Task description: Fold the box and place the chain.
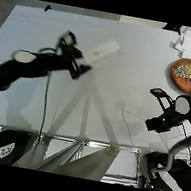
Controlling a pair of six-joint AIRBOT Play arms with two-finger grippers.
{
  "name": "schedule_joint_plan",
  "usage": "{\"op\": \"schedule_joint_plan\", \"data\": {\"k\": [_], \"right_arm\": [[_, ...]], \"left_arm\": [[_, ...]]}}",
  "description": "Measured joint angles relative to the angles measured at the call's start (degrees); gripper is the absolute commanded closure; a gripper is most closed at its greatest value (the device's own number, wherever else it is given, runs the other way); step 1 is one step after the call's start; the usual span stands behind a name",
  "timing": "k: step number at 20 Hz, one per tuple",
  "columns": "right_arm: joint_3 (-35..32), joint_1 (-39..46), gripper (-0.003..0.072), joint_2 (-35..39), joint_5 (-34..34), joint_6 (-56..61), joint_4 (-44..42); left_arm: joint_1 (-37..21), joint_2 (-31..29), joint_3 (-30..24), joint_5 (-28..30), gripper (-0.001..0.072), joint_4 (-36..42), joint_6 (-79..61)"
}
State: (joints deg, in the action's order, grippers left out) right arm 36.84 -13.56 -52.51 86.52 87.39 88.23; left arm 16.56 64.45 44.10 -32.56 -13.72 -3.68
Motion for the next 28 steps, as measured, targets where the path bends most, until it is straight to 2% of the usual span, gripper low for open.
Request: {"op": "schedule_joint_plan", "data": {"k": [2, 5, 9, 11, 16, 25, 26, 28], "right_arm": [[0.00, 0.00, 0.0666, 0.00, 0.00, 0.00, 0.00], [0.00, 0.00, 0.0666, 0.00, 0.00, -0.02, 0.00], [0.00, 0.00, 0.0666, 0.00, 0.00, 0.00, 0.00], [0.00, 0.00, 0.0666, 0.00, -0.02, -0.02, 0.02], [0.00, 0.00, 0.0666, 0.00, 0.00, 0.00, 0.02], [0.00, 0.00, 0.0666, 0.00, -0.02, -0.02, 0.02], [0.00, 0.00, 0.0666, 0.00, -0.02, 0.00, 0.02], [0.00, 0.00, 0.0666, 0.00, -0.02, -0.02, 0.02]], "left_arm": [[-5.20, -3.34, 0.00, 1.27, 0.0704, -4.98, 6.49], [-13.75, -6.05, 0.00, 0.68, 0.0704, -16.46, 20.98], [-24.13, -6.64, 0.00, -5.64, 0.0704, -35.58, 39.85], [-28.65, -6.51, 0.00, -8.90, 0.0705, -42.38, 45.92], [-36.52, -5.84, -0.28, -13.81, 0.0705, -49.37, 53.18], [-38.91, -4.09, -6.73, -14.10, 0.0695, -54.90, 56.33], [-38.93, -4.00, -7.37, -14.10, 0.0665, -55.84, 56.41], [-38.97, -3.89, -8.41, -14.95, 0.0444, -58.47, 56.61]]}}
